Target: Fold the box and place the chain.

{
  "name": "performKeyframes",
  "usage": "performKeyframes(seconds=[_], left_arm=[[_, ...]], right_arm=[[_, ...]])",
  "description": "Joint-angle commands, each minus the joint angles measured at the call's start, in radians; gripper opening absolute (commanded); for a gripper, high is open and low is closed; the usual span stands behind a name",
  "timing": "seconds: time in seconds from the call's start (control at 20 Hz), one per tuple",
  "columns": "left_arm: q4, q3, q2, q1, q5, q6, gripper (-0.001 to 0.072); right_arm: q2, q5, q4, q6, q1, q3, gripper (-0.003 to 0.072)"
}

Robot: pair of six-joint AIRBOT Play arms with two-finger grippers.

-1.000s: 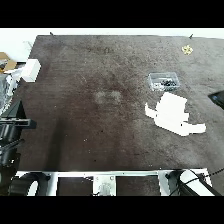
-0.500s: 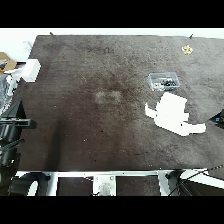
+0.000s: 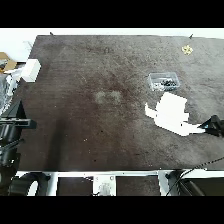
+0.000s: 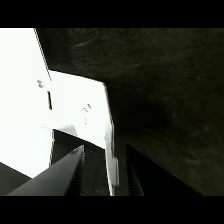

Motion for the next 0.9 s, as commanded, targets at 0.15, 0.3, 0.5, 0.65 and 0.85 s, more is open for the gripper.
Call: performKeyframes(seconds=[0.15,0.3,0.5,0.65,0.85], left_arm=[[0.000,0.000,0.001,0.000,0.000,0.000,0.0011],[0.000,0.000,0.001,0.000,0.000,0.000,0.0011],[0.000,0.000,0.000,0.000,0.000,0.000,0.0011],[0.000,0.000,0.000,0.000,0.000,0.000,0.0011],[0.000,0.000,0.001,0.000,0.000,0.000,0.0011]], right_arm=[[-0.132,0.039,0.153,-0.105,0.000,-0.013,0.0305],[-0.149,0.050,0.213,-0.203,0.000,-0.060,0.0197],[-0.142,0.143,0.216,-0.271,0.000,-0.080,0.0005],[-0.096,0.171,0.224,-0.270,0.004,-0.082,0.0004],[-0.051,0.191,0.323,-0.293,0.079,-0.136,0.0004]])
